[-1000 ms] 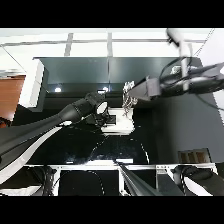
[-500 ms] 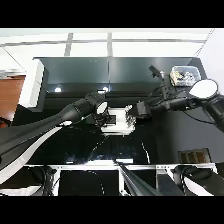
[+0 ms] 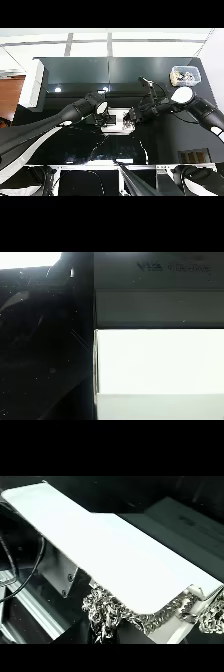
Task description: Fold the box and place the chain.
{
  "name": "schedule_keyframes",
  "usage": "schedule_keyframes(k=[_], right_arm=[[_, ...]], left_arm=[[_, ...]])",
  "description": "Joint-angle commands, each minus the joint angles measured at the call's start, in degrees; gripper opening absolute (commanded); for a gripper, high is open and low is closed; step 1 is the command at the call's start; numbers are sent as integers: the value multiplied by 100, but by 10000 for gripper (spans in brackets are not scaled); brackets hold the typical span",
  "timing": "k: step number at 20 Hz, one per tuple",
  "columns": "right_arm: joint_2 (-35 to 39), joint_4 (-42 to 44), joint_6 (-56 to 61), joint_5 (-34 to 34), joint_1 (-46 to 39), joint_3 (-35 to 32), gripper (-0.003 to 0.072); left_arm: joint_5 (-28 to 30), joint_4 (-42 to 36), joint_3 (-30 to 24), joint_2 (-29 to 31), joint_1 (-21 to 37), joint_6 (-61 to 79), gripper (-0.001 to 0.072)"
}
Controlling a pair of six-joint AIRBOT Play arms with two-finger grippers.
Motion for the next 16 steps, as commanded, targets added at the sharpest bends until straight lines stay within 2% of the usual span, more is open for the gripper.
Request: schedule_keyframes(k=[1, 2, 5, 7, 8, 10, 11, 12, 14, 16], right_arm=[[-46, -122, 2, -109, 24, -2, 305], [-39, -146, 2, -70, -17, 2, 351], [221, -424, -81, 551, -592, 74, 346], [697, -1200, -306, 859, -1172, 2, 346], [1003, -1550, -505, 831, -1394, -236, 346], [1473, -1657, -1309, 227, -1561, -1043, 347], [1541, -1626, -1657, -26, -1519, -1386, 480], [1534, -1620, -1932, -319, -1405, -1690, 708], [1534, -1628, -2498, -1102, -1069, -2124, 709], [1534, -1703, -3718, -1849, -645, -2428, 708]], left_arm=[[-4, 0, 2, -4, 4, 2, 32], [-2, 0, 2, -4, 4, 0, 32], [-2, 0, 2, -4, 4, 0, 31], [-2, -4, 2, -4, 2, 0, 31], [-4, -7, 2, -4, 2, 0, 31], [0, -4, 2, -4, 2, 0, 31], [2, -9, 2, -4, 2, 0, 31], [2, -7, 2, -4, 2, 0, 31], [-9, -11, 2, -4, 4, 2, 31], [-11, -9, 2, -4, 4, 0, 31]])
